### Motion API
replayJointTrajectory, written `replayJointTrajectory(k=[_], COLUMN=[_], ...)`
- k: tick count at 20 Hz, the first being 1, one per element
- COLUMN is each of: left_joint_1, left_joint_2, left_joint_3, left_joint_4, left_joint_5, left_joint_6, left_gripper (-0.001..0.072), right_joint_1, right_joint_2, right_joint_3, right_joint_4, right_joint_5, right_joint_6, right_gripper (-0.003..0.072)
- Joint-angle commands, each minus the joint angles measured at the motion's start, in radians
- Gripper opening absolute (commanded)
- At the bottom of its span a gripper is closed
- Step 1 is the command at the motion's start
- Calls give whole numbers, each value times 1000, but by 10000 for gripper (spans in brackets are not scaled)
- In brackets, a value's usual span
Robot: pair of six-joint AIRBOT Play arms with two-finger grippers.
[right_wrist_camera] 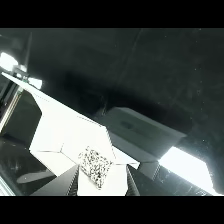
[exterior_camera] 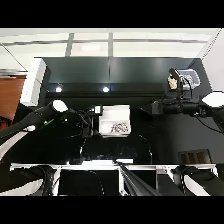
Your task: Fold the box and place the chain.
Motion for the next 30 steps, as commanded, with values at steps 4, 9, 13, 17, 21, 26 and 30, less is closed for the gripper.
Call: replayJointTrajectory(k=[4,9,13,17,21,26,30], left_joint_1=[-6,-7,-7,-25,-46,-44,-42], left_joint_2=[-5,-5,-5,-6,-13,-13,-13], left_joint_3=[1,1,1,1,1,1,1], left_joint_4=[11,8,8,6,6,10,10], left_joint_5=[45,28,29,35,59,58,57], left_joint_6=[-1,0,8,26,26,25,21], left_gripper=[682,596,597,598,596,210,211], right_joint_1=[0,0,0,0,0,0,4], right_joint_2=[0,0,0,0,0,0,-7], right_joint_3=[0,0,0,0,0,0,8], right_joint_4=[0,0,0,0,0,0,2], right_joint_5=[-8,-16,-17,-17,-17,-34,-134], right_joint_6=[0,0,0,0,0,0,93], right_gripper=[347,347,347,347,347,347,632])
